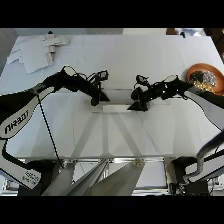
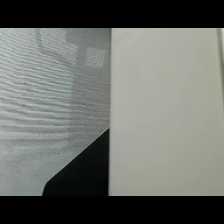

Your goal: Fold the box and place the chain.

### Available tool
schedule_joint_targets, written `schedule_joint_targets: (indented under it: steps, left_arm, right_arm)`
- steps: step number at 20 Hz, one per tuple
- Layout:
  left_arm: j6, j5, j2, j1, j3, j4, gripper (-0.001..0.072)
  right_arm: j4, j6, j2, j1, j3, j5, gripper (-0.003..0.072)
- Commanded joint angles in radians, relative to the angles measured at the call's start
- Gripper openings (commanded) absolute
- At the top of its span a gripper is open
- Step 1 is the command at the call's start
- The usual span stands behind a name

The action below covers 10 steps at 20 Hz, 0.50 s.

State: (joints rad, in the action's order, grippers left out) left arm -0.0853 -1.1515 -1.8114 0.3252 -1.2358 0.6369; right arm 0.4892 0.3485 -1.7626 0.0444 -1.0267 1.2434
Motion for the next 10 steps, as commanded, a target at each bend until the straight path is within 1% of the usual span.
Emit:
schedule_joint_targets:
  steps: [1, 7, 8, 9, 10]
  left_arm:
    - [0.000, -0.005, 0.001, 0.001, 0.000, -0.001, 0.0015]
    - [0.006, -0.003, 0.001, 0.000, 0.000, 0.002, 0.0025]
    - [0.003, -0.003, 0.001, 0.000, 0.000, 0.001, 0.0134]
    - [0.003, -0.003, 0.001, 0.000, 0.000, 0.001, 0.0347]
    - [0.003, 0.000, 0.001, 0.000, 0.000, 0.001, 0.0510]
  right_arm:
    - [0.000, 0.000, 0.000, -0.001, 0.001, 0.000, 0.0405]
    - [0.000, 0.000, 0.000, -0.001, 0.001, 0.000, 0.0405]
    - [0.000, 0.000, 0.000, -0.001, 0.001, 0.000, 0.0405]
    - [0.000, 0.000, 0.000, -0.001, 0.001, -0.001, 0.0405]
    - [0.000, 0.000, 0.000, -0.001, 0.001, 0.000, 0.0405]
